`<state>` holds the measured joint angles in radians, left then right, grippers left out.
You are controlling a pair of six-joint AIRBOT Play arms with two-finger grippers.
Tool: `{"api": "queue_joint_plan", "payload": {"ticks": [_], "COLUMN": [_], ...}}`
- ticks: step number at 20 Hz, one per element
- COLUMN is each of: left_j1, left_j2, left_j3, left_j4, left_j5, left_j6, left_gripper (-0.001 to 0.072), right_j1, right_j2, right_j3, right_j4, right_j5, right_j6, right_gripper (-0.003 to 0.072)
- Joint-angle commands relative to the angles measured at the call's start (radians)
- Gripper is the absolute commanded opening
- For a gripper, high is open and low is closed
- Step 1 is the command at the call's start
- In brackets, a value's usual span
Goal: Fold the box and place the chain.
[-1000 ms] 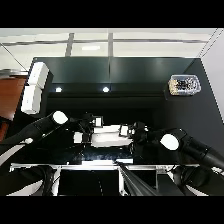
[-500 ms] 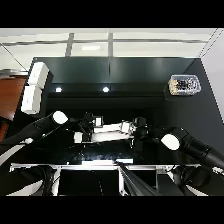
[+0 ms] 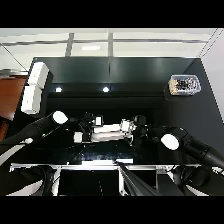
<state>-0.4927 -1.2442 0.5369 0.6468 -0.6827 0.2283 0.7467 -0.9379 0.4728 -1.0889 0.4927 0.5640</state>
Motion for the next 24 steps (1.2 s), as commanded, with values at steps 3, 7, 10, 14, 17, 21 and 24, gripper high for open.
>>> {"api": "queue_joint_plan", "payload": {"ticks": [3, 7, 10, 14, 17, 21, 24], "left_j1": [0.000, 0.000, 0.000, 0.000, 0.000, 0.000, 0.000], "left_j2": [0.000, 0.000, 0.000, 0.000, 0.000, 0.000, 0.000], "left_j3": [0.000, 0.001, 0.001, 0.001, 0.001, 0.001, 0.013], "left_j4": [-0.001, -0.001, -0.001, -0.001, -0.001, -0.001, -0.001], "left_j5": [-0.002, -0.002, -0.002, -0.002, -0.002, -0.002, -0.014], "left_j6": [0.000, 0.000, 0.000, 0.000, 0.000, 0.000, -0.001], "left_gripper": [0.0031, 0.0031, 0.0031, 0.0031, 0.0031, 0.0031, 0.0031], "right_j1": [-0.085, -0.204, -0.217, -0.217, -0.216, -0.209, -0.209], "right_j2": [-0.029, -0.053, -0.098, -0.127, -0.152, -0.206, -0.224], "right_j3": [0.000, 0.001, 0.001, 0.000, -0.003, -0.003, -0.003], "right_j4": [0.225, 0.486, 0.589, 0.618, 0.606, 0.606, 0.607], "right_j5": [0.056, 0.161, 0.182, 0.234, 0.243, 0.245, 0.245], "right_j6": [-0.256, -0.558, -0.698, -0.785, -0.785, -0.804, -0.803], "right_gripper": [0.0689, 0.0689, 0.0689, 0.0689, 0.0688, 0.0688, 0.0688]}}
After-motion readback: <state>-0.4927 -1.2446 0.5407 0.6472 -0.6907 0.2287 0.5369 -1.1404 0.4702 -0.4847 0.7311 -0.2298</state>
